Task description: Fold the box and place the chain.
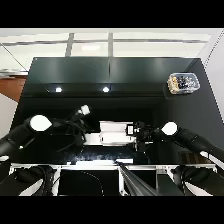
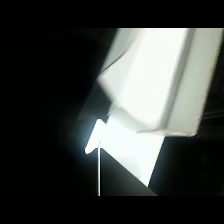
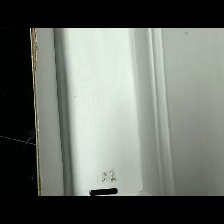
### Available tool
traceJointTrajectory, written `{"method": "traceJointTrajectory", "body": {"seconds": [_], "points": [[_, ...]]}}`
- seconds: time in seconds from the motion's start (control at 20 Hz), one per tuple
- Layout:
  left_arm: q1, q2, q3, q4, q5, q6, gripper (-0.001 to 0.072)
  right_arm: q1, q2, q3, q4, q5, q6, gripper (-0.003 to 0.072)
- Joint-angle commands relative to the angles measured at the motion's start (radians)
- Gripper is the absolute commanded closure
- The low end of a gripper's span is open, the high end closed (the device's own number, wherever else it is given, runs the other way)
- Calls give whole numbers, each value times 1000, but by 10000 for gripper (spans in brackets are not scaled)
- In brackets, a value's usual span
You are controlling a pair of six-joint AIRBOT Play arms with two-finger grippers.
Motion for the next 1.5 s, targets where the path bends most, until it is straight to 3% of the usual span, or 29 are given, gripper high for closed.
{"method": "traceJointTrajectory", "body": {"seconds": [0.0,0.15,0.35,0.5,0.7,1.0,1.15,1.3,1.35,1.45], "points": [[210,54,1,77,-168,-269,677,-1,0,0,0,0,0,200],[353,45,-3,75,-273,-387,678,-1,0,-1,0,0,0,200],[474,32,-117,80,-207,-737,677,-1,0,-1,0,0,0,200],[501,18,-196,-21,-215,-776,677,-1,0,-1,0,0,0,200],[457,-13,-267,-179,-175,-742,678,-1,0,-1,0,0,0,200],[248,-58,-269,-302,-3,-734,678,-1,0,-1,0,0,0,200],[176,-65,-269,-322,64,-712,679,-1,0,-1,0,0,0,200],[126,-65,-260,-322,63,-711,666,-1,0,0,0,0,0,200],[120,-65,-252,-320,53,-711,538,-1,0,-1,0,0,0,200],[119,-61,-225,-314,21,-689,140,-1,0,0,0,0,0,200]]}}
